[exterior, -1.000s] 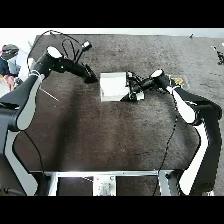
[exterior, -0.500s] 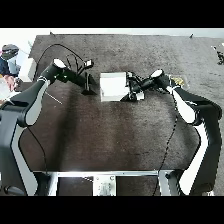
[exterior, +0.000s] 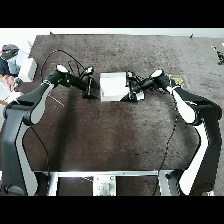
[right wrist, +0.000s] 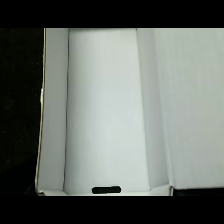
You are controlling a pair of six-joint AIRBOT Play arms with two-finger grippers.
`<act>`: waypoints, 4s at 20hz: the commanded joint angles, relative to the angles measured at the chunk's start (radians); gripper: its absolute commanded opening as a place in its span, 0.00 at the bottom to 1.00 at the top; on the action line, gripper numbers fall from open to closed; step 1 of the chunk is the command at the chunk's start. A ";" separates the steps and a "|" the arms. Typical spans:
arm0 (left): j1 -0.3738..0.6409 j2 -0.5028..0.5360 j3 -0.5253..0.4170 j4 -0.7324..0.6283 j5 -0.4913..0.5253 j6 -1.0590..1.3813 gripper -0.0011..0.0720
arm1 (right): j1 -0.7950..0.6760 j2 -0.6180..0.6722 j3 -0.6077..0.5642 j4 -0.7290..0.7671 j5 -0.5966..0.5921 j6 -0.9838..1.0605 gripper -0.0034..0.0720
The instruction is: Fold the box and place the chain.
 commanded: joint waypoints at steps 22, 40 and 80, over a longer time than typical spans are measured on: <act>-0.041 -0.004 0.000 -0.063 -0.002 0.010 1.00 | 0.001 0.000 0.001 0.000 0.000 0.000 0.58; -0.063 -0.042 0.000 -0.080 0.121 0.036 1.00 | 0.001 0.000 0.001 0.000 0.000 0.000 0.59; -0.061 -0.066 0.000 -0.104 0.068 0.038 1.00 | 0.001 0.000 0.001 0.000 0.000 0.000 0.58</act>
